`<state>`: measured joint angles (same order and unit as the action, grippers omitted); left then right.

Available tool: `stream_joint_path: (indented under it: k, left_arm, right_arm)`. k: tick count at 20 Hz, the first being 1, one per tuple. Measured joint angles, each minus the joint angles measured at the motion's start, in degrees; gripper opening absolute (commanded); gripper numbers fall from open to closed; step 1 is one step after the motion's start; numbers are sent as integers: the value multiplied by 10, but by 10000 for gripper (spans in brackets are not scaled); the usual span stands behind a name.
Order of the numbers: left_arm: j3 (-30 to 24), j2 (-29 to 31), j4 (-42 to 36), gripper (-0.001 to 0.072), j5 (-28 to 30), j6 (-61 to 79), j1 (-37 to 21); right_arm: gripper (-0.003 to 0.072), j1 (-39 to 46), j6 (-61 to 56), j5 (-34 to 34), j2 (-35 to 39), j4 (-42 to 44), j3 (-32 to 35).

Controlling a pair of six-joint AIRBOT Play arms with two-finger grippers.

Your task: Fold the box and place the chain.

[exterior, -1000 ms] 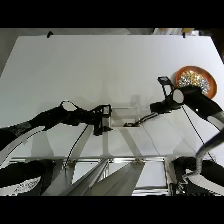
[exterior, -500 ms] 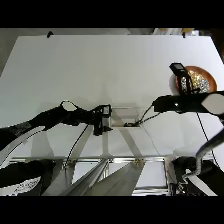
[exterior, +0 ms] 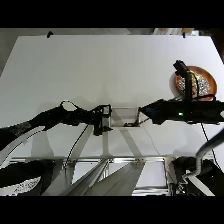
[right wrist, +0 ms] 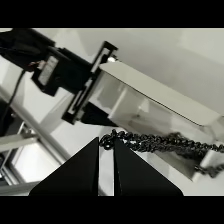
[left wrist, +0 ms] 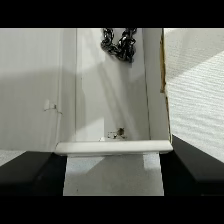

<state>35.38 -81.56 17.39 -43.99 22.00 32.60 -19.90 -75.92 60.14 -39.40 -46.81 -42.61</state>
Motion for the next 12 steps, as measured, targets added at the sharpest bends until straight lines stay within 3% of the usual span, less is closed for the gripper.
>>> stream_joint_path:
  k: [7, 12]
  left_arm:
    - [0, 0, 0, 311, 0, 0, 0]
    - [0, 0, 0, 311, 0, 0, 0]
  right_arm:
    - [11, -106, 7, -70, -84, 3, 0]
    - [20, -129, -43, -82, -151, -61, 0]
